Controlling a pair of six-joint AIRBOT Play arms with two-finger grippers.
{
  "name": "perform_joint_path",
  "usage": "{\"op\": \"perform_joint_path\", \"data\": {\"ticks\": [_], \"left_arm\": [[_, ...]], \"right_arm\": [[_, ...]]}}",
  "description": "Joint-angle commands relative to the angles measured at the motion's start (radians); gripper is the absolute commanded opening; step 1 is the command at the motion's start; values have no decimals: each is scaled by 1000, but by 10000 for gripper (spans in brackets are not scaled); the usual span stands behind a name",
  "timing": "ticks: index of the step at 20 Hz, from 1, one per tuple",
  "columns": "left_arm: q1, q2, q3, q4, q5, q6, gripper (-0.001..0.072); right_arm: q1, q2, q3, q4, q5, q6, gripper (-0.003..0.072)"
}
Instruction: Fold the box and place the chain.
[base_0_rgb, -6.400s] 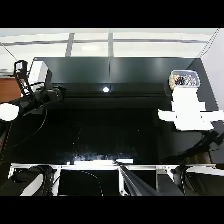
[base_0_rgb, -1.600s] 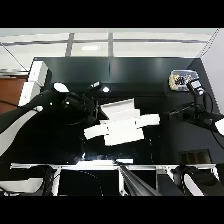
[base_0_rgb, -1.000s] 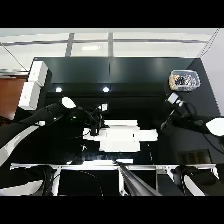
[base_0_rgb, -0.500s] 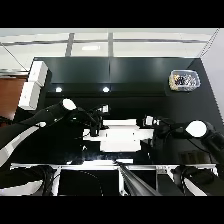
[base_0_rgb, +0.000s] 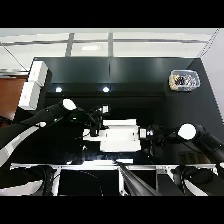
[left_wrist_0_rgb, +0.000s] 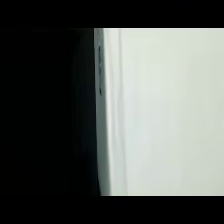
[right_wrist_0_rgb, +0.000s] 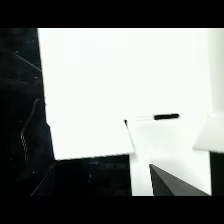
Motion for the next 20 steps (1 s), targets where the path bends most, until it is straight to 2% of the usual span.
{"op": "perform_joint_path", "data": {"ticks": [1,4,11,16,20], "left_arm": [[-1,1,1,0,0,0,26],[-1,1,1,0,0,0,26],[-1,1,1,0,0,0,26],[-1,1,1,0,-3,0,26],[-1,1,1,0,-8,0,26]], "right_arm": [[82,-3,-8,-3,-72,-17,672],[118,-4,-8,50,-148,-17,672],[124,-15,-15,66,-140,-17,672],[123,-16,-13,179,-167,-15,672],[106,-16,16,169,-166,3,672]]}}
